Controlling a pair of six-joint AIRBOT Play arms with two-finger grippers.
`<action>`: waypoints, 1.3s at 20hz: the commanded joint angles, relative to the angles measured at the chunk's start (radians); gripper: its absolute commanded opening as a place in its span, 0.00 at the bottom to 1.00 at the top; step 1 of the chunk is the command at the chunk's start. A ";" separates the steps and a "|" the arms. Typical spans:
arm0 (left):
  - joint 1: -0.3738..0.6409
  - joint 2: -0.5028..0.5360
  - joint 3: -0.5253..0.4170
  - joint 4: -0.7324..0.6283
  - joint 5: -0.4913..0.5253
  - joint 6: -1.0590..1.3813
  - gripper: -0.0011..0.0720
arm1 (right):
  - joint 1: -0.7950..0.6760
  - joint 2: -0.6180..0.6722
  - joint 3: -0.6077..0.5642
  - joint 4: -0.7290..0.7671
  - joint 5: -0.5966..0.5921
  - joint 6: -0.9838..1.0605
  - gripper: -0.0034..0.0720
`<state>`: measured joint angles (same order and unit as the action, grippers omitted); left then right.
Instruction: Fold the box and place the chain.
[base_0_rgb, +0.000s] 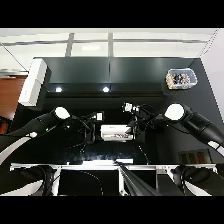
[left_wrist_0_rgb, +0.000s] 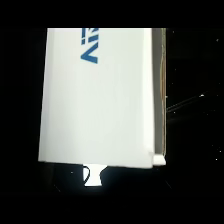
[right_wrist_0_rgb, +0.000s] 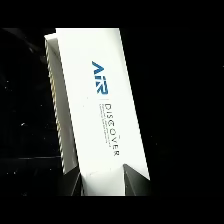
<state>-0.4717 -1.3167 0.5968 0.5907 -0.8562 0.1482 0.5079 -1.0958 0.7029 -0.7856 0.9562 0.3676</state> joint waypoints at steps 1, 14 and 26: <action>-0.001 -0.001 0.000 0.000 0.000 -0.001 0.53 | 0.001 0.000 0.000 -0.001 0.016 0.008 0.38; -0.001 -0.001 0.000 0.000 0.000 -0.001 0.53 | 0.001 0.000 0.000 -0.005 0.056 0.025 0.50; -0.001 -0.001 0.000 0.000 0.000 -0.001 0.53 | 0.000 0.001 0.002 -0.035 0.069 0.031 0.49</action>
<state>-0.4725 -1.3170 0.5968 0.5896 -0.8562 0.1471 0.5079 -1.0954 0.7033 -0.8154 1.0180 0.3931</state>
